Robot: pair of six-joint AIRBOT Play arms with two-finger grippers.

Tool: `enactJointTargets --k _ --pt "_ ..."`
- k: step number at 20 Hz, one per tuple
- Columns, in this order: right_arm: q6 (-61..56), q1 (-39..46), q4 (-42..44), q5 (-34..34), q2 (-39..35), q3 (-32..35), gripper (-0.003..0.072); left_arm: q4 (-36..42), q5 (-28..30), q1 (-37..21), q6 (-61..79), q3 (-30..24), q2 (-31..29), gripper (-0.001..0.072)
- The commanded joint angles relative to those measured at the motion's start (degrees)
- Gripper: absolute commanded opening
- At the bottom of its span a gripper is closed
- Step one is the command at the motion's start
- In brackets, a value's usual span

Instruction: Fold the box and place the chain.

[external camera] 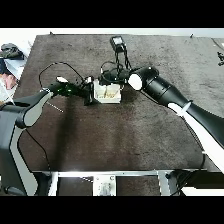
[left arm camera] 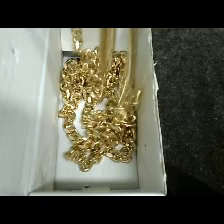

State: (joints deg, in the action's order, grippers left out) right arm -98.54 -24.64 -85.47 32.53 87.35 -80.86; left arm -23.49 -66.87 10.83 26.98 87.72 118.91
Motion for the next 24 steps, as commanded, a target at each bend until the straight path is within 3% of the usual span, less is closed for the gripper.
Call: enactJointTargets --k 1,3,7,11,13,19,21,23,24 --pt "-0.1 3.1 -0.3 0.3 3.1 1.5 0.0234 0.0 0.0 0.0 0.0 0.0 0.0 0.0345" --pt "-0.1 7.5 -0.2 1.5 3.4 1.6 0.0338 0.0 0.0 0.0 0.0 0.0 0.0 0.0345" --pt "0.2 17.4 5.4 1.7 4.7 2.4 0.0338 0.0 0.0 0.0 0.0 0.0 0.0 0.0345" --pt "14.9 22.0 27.0 -0.9 11.4 1.5 0.0338 0.0 0.0 0.0 0.0 0.0 0.0 0.0345" --pt "18.6 22.1 33.0 -0.8 15.2 -0.6 0.0339 0.0 0.0 0.0 0.0 0.0 0.0 0.0345" --pt "19.5 21.1 36.7 -1.0 23.2 -6.7 0.0337 0.0 0.0 0.0 0.0 0.0 0.0 0.0345" --pt "19.5 21.1 36.6 -1.7 24.3 -7.9 0.0137 0.0 0.0 0.0 0.0 0.0 0.0 0.0345" --pt "19.5 21.2 35.7 -0.7 23.2 -7.9 -0.0004 0.0 0.0 0.0 0.0 0.0 0.0 0.0345" --pt "19.5 21.1 34.7 1.4 21.4 -7.9 -0.0014 0.0 0.0 0.0 0.0 0.0 0.0 0.0345"
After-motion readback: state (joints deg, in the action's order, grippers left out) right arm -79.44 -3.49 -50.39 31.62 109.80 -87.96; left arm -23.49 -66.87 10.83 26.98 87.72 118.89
